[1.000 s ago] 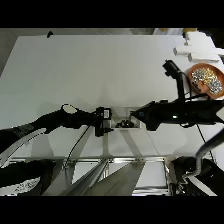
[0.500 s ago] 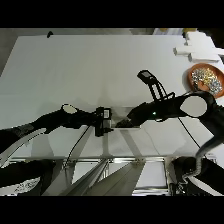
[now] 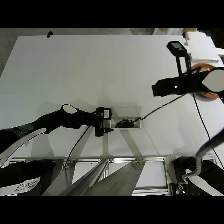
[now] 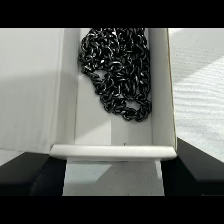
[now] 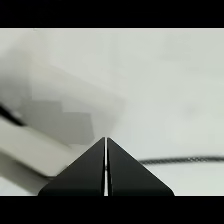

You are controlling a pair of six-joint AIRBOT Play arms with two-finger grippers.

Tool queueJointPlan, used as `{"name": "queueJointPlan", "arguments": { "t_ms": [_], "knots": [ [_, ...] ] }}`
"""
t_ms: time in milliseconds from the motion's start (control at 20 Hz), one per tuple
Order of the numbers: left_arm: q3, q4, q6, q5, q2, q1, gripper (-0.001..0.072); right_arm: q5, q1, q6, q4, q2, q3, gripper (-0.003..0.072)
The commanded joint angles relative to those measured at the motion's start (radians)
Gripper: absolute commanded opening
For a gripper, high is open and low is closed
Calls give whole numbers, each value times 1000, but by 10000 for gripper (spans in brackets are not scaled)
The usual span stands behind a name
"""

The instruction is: Fold the box and place the chain.

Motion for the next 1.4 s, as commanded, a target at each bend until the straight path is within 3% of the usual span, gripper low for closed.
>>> {"name": "queueJointPlan", "arguments": {
  "t_ms": [0,50,100,150,400,450,500,900,1200,1250,1350],
  "knots": [
    [0,0,0,0,0,0,73,65,-126,31,-126,-83,-15,15],
    [0,0,0,0,0,0,73,58,-144,31,-131,-107,-36,41],
    [0,0,0,0,0,0,73,40,-154,31,-134,-123,-60,155],
    [0,0,0,0,0,0,73,14,-158,31,-137,-135,-90,221],
    [0,0,0,0,0,0,73,-77,-158,44,-147,-205,-191,232],
    [0,0,0,0,0,0,73,-89,-158,57,-149,-218,-200,293],
    [0,0,0,0,0,0,73,-97,-158,57,-151,-230,-203,306],
    [0,0,0,0,0,0,73,-181,-158,57,-157,-296,-205,306],
    [0,0,0,0,0,0,73,-162,-158,84,-167,-344,-206,292],
    [0,0,0,0,0,0,73,-154,-157,84,-171,-350,-206,249],
    [0,0,0,0,0,0,73,-141,-157,79,-174,-352,-206,77]
  ]
}}
